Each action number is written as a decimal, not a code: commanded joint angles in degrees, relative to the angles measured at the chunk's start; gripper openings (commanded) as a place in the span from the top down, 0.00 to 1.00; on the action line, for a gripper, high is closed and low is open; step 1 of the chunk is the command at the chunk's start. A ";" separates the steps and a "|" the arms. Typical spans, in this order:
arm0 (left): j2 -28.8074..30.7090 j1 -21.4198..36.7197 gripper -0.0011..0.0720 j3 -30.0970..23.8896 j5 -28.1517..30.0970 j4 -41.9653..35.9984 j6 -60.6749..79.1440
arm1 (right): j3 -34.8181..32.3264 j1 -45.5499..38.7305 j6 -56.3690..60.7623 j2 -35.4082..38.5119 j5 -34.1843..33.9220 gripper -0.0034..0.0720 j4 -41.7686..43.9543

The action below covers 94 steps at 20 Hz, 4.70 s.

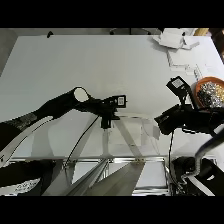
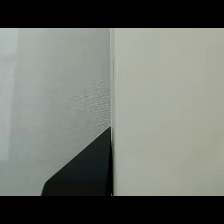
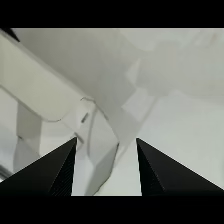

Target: Fold the box and place the chain.

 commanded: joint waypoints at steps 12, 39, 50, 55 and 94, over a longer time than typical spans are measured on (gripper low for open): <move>-3.45 -0.33 0.98 0.04 4.50 0.07 -1.16 | 0.07 0.04 -6.03 0.02 0.31 0.41 0.11; -3.41 -0.33 0.94 0.04 5.16 -0.28 -5.46 | 0.07 0.04 -9.29 0.02 0.31 0.41 0.50; -3.39 -0.33 0.94 0.04 5.14 -0.33 -5.49 | -2.67 0.04 -9.64 -0.17 -0.76 0.42 0.52; -3.39 -0.33 0.94 0.04 5.14 -0.33 -5.49 | -7.93 0.04 -8.79 -4.07 -8.59 0.75 0.85; -3.39 -0.33 0.98 0.04 4.33 -0.33 -5.44 | -8.20 0.00 1.25 -14.10 -9.31 0.93 -1.70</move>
